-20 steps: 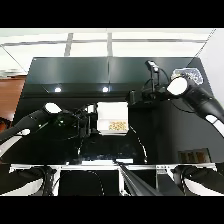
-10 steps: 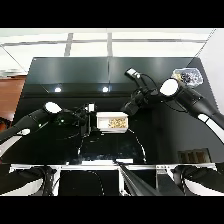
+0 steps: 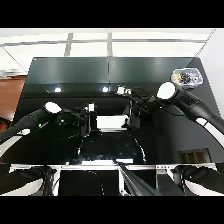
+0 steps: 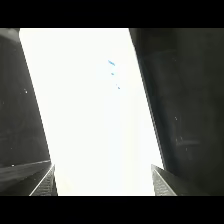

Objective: Fold the box and place the chain.

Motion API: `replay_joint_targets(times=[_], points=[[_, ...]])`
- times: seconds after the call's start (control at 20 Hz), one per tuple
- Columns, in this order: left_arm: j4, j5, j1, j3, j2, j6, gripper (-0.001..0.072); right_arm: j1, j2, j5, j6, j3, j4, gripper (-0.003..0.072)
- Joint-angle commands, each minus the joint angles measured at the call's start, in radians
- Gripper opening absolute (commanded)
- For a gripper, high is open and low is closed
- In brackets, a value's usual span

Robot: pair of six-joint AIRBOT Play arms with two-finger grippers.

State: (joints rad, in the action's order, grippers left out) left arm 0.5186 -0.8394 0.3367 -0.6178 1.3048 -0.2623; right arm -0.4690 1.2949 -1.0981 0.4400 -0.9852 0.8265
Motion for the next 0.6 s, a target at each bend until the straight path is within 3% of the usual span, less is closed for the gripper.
replay_joint_targets(times=[0.0,0.25,0.3,0.35,0.5,0.55], points=[[0.001,-0.002,0.0,-0.001,0.0,0.0,0.0352,-0.029,0.027,0.056,-0.064,0.006,-0.006,0.0661],[0.001,-0.002,0.0,-0.001,0.001,0.0,0.0352,-0.04,0.039,0.108,-0.112,0.006,-0.024,0.0659],[0.001,-0.003,0.0,-0.001,0.002,0.0,0.0352,-0.04,0.039,0.106,-0.112,0.006,-0.024,0.053],[0.0,-0.003,0.0,-0.001,0.003,0.0,0.0352,-0.04,0.039,0.101,-0.111,0.006,-0.025,0.0483],[0.001,-0.003,0.0,-0.001,0.003,0.0,0.0352,-0.04,0.039,0.097,-0.111,0.006,-0.022,0.0481],[0.001,-0.003,0.0,-0.001,0.003,0.0,0.0352,-0.04,0.039,0.096,-0.111,0.006,-0.022,0.0409]])
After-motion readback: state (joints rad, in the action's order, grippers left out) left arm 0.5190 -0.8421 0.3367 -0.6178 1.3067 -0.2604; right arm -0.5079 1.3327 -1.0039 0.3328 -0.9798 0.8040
